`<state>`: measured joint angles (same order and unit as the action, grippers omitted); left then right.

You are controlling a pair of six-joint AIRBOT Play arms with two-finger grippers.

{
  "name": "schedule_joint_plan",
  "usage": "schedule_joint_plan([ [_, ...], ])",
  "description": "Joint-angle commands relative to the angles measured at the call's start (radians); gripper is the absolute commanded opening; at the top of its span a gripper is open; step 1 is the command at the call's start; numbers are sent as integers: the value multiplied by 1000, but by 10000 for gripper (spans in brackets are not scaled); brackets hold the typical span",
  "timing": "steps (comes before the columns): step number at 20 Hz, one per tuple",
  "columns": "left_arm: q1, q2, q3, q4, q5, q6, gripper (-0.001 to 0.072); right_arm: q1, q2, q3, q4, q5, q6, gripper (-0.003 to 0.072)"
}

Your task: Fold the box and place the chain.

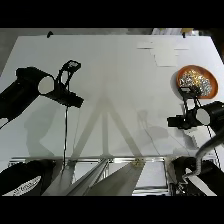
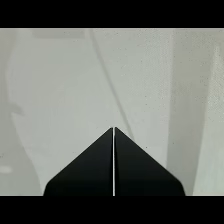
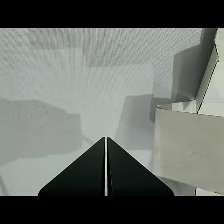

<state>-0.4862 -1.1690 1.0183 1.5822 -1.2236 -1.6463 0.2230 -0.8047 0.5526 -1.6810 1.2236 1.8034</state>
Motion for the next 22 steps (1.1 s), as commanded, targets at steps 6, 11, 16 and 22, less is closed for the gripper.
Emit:
schedule_joint_plan([
  [6, 0, 0, 0, 0, 0, 0, 9, -1, 1, 0, -513, 127, -138, 19],
  [11, 0, 0, 0, 0, 0, 0, 9, -162, 0, 0, -601, 0, -184, 300],
  [16, 0, 0, 0, 0, 0, 0, 9, -525, -71, 0, -546, -82, -273, 416],
  [22, 0, 0, 0, 0, 0, 0, 9, -643, -224, 0, -578, -119, -275, 406],
])
